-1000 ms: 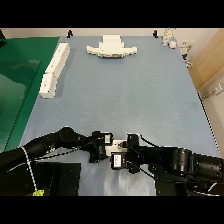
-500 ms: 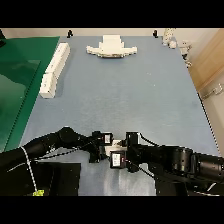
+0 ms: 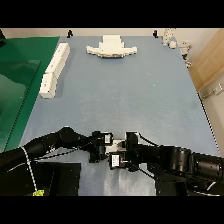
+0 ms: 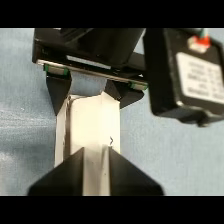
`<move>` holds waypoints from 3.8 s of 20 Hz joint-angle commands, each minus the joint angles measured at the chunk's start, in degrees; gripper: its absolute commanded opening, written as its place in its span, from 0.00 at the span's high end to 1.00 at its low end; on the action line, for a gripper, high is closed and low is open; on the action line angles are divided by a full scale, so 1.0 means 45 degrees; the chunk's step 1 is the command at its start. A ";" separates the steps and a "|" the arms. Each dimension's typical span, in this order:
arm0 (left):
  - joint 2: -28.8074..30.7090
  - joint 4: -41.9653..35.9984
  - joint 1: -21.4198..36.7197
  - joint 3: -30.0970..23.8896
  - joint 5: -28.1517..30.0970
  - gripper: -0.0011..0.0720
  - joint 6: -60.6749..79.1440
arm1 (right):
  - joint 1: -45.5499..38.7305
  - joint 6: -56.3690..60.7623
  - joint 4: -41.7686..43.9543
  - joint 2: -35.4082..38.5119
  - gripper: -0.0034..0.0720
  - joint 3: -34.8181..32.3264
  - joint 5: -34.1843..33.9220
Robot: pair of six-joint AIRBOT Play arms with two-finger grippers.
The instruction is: Fold the box.
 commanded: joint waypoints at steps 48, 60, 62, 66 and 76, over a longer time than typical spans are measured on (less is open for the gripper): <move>0.0010 0.0005 0.0005 0.0005 0.0000 0.28 0.0010 | -0.0350 0.0330 0.2137 -0.0821 0.76 0.0549 -0.0894; 0.0010 0.0005 0.0005 0.0005 0.0000 0.28 0.0010 | -0.0355 0.0335 0.2079 -0.0044 0.45 0.0588 -0.1044; 0.0010 0.0005 0.0005 0.0005 0.0000 0.28 0.0010 | -0.0355 0.0408 0.2093 0.0267 0.45 0.0588 -0.1146; 0.0010 0.0005 0.0005 0.0005 0.0000 0.28 0.0010 | -0.0359 0.3225 0.2098 0.0971 0.96 0.0151 -0.0777; 0.0010 0.0005 0.0005 0.0005 0.0000 0.28 0.0010 | -0.0359 0.9670 0.1982 0.3750 0.93 -0.4624 0.5085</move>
